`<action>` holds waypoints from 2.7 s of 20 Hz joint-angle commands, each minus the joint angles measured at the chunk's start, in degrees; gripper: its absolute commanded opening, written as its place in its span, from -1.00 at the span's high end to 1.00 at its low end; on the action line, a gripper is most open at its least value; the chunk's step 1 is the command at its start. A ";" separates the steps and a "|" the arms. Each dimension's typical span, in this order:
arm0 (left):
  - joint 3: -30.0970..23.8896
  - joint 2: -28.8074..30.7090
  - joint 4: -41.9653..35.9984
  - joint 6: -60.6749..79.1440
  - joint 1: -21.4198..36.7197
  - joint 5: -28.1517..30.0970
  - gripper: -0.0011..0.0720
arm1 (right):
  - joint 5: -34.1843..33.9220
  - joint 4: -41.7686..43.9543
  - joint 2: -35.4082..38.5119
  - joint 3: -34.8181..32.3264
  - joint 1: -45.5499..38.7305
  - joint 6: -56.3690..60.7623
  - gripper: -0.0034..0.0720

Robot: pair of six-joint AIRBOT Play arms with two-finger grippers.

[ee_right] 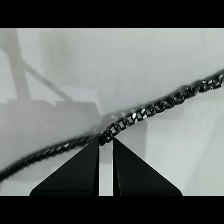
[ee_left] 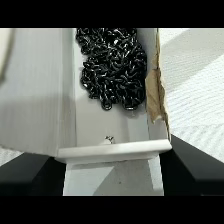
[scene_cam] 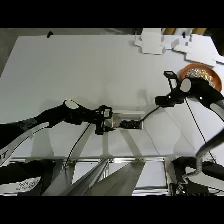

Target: Fold the box and place the chain.

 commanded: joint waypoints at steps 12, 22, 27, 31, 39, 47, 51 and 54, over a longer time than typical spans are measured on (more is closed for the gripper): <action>0.02 0.04 0.02 0.00 0.02 0.02 0.50 | 15.80 10.54 34.29 0.04 11.91 -0.37 0.85; 0.02 0.04 0.02 0.02 0.02 0.02 0.50 | 10.78 34.36 39.34 0.04 11.91 -12.83 0.85; 0.02 0.04 0.02 0.02 0.02 0.02 0.50 | 8.57 34.97 36.33 0.04 11.91 -14.51 0.85; 0.02 0.04 0.02 0.00 0.02 0.02 0.50 | 8.70 37.31 30.42 0.04 13.57 -20.79 0.85; 0.02 0.04 0.02 0.02 0.02 0.00 0.50 | 7.43 35.34 19.47 1.57 18.75 -27.80 0.15; 0.02 0.04 0.00 0.00 0.02 0.02 0.50 | 7.74 23.61 8.07 11.32 19.61 -38.66 0.85; 0.02 0.04 0.00 0.02 0.02 0.00 0.50 | 5.33 23.82 7.19 5.53 22.43 -50.77 0.66; 0.02 0.04 0.02 0.00 0.02 0.02 0.50 | 4.37 24.22 7.21 2.86 24.41 -50.93 0.18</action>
